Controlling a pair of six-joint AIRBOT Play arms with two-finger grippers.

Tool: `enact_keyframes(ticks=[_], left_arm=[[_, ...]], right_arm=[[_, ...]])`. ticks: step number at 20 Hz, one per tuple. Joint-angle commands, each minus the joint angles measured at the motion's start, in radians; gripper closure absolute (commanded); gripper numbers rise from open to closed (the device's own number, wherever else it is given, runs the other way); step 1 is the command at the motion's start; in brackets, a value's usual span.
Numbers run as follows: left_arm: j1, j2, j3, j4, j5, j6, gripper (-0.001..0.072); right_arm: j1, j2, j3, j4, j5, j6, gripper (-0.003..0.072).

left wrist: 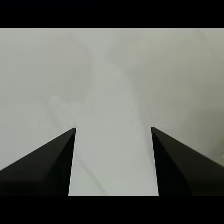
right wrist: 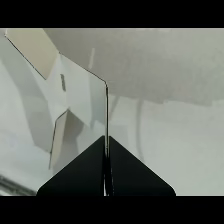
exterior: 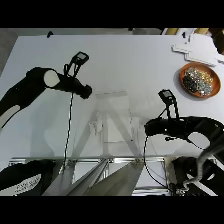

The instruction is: Fold the box and place the chain.

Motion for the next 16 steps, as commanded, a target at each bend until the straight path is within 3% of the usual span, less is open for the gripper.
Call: enact_keyframes(ticks=[1, 3, 4, 11, 16], left_arm=[[0.111, -0.04, 0.0, -0.458, -0.313, 0.49, 0.0192], [0.138, -0.093, 0.0, -0.53, -0.422, 0.528, 0.0189], [0.134, -0.126, 0.0, -0.531, -0.442, 0.528, 0.0136], [0.106, -0.293, 0.0, -0.741, -0.521, 0.687, 0.0114], [0.063, -0.366, 0.0, -0.735, -0.516, 0.709, 0.0123]], right_arm=[[0.001, 0.001, 0.0, 0.0, 0.0, 0.0, 0.0665], [0.001, 0.001, 0.0, 0.0, 0.0, -0.001, 0.0665], [0.001, 0.001, 0.0, 0.0, 0.0, 0.0, 0.0665], [0.001, 0.001, 0.0, 0.001, 0.001, 0.0, 0.0665], [0.001, 0.001, 0.0, 0.001, 0.001, 0.0, 0.0665]])
